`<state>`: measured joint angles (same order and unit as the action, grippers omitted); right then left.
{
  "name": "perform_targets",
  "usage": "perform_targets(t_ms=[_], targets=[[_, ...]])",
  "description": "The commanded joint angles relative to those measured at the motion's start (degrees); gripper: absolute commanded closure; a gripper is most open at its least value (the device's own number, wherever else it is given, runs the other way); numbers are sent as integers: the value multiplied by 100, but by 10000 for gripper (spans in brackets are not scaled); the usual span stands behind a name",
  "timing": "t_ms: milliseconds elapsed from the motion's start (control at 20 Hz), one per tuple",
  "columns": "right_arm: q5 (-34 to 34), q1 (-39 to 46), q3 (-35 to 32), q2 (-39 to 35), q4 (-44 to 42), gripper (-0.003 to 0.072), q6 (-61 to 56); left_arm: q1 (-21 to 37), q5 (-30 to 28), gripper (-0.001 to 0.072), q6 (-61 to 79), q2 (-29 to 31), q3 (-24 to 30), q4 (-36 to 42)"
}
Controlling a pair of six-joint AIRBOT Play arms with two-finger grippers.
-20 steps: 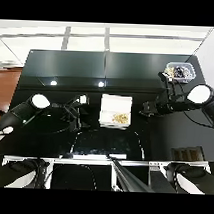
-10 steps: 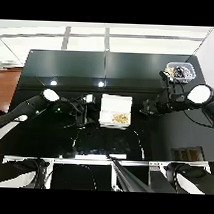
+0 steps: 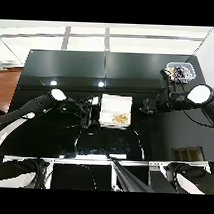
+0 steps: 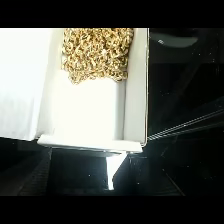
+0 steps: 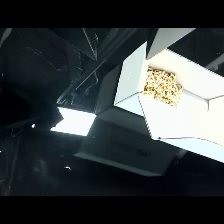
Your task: Fold the box and place the chain.
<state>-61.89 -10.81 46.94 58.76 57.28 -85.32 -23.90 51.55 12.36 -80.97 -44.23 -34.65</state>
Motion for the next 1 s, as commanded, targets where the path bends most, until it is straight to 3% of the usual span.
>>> perform_targets(t_ms=[0, 650, 950], targets=[[35, 0, 0, -4, -2, 312, 2, -81, -37, 3, 9, -20, -17, 28], [79, -2, 0, -4, -2, 313, 2, -168, -199, 2, 275, -160, -90, 70], [90, -2, 0, -4, -2, 313, 2, -522, -184, 2, 275, -160, -122, 85]])
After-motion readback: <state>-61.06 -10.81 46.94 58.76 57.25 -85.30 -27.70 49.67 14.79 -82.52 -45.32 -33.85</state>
